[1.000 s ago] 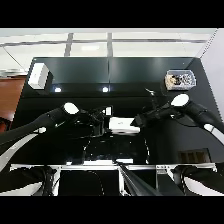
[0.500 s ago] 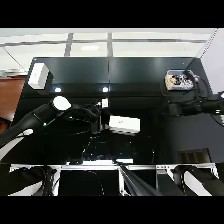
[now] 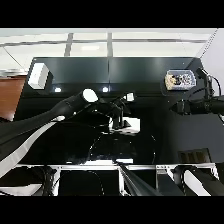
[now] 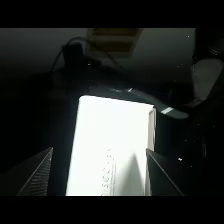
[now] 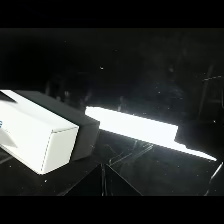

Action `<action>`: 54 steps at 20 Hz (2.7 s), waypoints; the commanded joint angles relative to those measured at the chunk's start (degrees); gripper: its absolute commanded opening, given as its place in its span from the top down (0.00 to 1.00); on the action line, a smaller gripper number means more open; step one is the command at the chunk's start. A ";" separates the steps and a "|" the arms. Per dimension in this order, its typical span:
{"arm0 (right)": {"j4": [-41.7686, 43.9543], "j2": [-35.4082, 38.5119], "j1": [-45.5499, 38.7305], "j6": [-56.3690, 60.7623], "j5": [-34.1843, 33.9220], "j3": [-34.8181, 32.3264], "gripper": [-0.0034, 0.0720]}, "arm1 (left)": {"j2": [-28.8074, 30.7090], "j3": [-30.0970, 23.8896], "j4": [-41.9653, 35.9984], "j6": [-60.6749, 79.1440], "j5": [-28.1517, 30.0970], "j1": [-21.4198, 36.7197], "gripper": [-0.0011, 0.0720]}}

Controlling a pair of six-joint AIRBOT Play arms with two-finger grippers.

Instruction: Fold the box and place the chain.

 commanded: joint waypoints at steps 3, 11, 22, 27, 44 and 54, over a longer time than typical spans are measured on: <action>-0.33 0.07 -0.15 -0.48 -0.11 0.07 0.93 | -2.38 2.05 4.44 -5.95 -2.56 -1.01 0.02; -0.31 0.07 -0.15 -0.48 -0.31 0.09 0.93 | -2.34 3.19 10.51 -6.69 -6.97 -1.22 0.02; -0.28 0.07 -0.15 -0.46 -1.36 0.09 0.93 | -1.99 6.49 34.56 -24.28 -7.58 -6.36 0.38; -0.26 0.07 -0.15 -0.46 -1.53 0.07 0.93 | 8.72 7.74 45.42 -46.01 -16.85 1.66 0.48; -0.07 0.07 -0.15 1.70 -3.37 0.07 0.93 | 11.41 -1.51 42.10 -56.87 -7.15 67.41 0.48; 0.15 0.07 3.50 2.54 -7.50 0.09 0.93 | 5.14 7.65 40.04 -57.70 0.76 63.95 0.01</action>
